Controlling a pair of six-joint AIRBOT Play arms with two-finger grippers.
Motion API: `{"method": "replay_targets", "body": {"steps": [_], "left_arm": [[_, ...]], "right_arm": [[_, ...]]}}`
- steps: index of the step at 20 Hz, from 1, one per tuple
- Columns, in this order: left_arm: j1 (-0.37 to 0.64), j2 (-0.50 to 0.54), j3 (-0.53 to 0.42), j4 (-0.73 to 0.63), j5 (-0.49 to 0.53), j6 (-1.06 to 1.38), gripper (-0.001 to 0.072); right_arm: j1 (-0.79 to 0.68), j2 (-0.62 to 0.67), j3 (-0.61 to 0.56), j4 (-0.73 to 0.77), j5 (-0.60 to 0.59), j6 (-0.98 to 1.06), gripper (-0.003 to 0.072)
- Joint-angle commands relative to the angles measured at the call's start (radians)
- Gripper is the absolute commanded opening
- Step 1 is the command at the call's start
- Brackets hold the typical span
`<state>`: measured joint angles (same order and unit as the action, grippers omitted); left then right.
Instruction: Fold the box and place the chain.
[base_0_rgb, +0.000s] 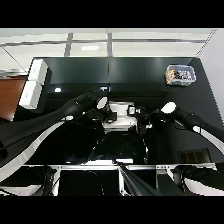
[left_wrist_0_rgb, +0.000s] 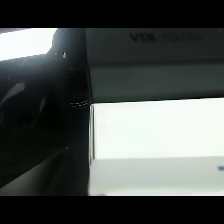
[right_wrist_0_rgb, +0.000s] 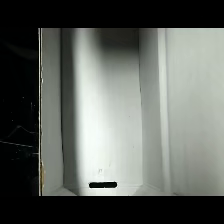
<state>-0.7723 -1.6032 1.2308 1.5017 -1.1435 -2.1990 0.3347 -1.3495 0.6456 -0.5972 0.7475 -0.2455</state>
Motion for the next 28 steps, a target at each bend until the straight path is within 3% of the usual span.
{"method": "replay_targets", "body": {"steps": [1,2,4,15,16,17,24,28], "left_arm": [[0.002,-0.002,0.004,0.004,0.014,-0.001,0.0251],[0.002,-0.003,0.004,0.004,0.013,-0.001,0.0061],[0.001,-0.004,0.004,0.0,0.013,-0.001,0.0028],[0.002,-0.004,0.004,0.0,0.009,-0.001,0.0029],[0.002,-0.004,0.004,0.0,0.009,-0.001,0.0029],[0.002,-0.004,0.004,-0.001,0.009,-0.001,0.003],[0.002,-0.004,0.004,-0.001,0.006,-0.001,0.003],[0.002,-0.004,0.004,-0.022,0.01,-0.001,0.0029]], "right_arm": [[0.0,0.0,0.0,0.001,0.0,0.002,0.0406],[0.0,0.0,0.0,0.001,0.0,0.002,0.0406],[0.0,0.0,0.0,0.001,0.0,0.002,0.0406],[0.0,0.0,0.0,0.019,0.015,0.006,0.0407],[0.0,0.0,0.0,0.021,0.014,0.018,0.051],[-0.001,0.006,0.0,0.018,0.015,0.059,0.072],[-0.062,0.176,0.0,-0.293,0.146,0.277,0.0711],[-0.07,0.177,0.0,-0.249,0.083,0.258,0.0711]]}}
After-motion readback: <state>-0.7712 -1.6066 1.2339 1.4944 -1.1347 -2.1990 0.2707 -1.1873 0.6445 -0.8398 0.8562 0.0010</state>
